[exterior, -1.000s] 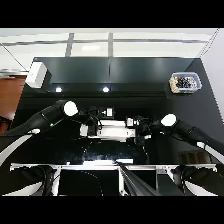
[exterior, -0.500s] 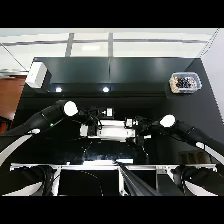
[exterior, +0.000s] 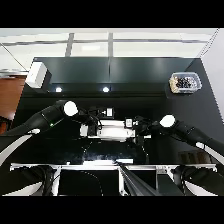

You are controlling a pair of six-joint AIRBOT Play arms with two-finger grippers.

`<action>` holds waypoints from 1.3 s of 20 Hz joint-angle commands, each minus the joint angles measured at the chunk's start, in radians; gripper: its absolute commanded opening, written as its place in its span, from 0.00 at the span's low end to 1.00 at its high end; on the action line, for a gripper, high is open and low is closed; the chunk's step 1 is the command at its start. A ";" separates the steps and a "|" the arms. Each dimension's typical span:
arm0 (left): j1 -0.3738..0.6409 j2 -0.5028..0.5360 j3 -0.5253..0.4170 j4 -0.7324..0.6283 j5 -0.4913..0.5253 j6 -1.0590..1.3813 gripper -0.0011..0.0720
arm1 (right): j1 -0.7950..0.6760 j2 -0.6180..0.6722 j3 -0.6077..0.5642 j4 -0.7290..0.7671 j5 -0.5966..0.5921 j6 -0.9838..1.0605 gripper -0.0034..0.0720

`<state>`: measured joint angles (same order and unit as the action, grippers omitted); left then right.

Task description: Fold the box and place the chain.

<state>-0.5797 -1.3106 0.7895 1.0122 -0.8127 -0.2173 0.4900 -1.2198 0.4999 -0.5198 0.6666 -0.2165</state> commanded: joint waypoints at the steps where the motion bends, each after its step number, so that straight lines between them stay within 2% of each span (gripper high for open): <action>1: 0.000 0.001 -0.001 0.000 0.000 0.000 0.05 | 0.016 -0.002 0.000 -0.022 0.001 0.004 0.89; 26: 0.000 0.001 -0.001 0.000 -0.003 0.000 0.05 | 0.025 -0.003 -0.003 -0.082 -0.016 0.104 0.89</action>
<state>-0.5797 -1.3106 0.7895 1.0126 -0.8162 -0.2169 0.5152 -1.2217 0.4980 -0.5964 0.6472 -0.1234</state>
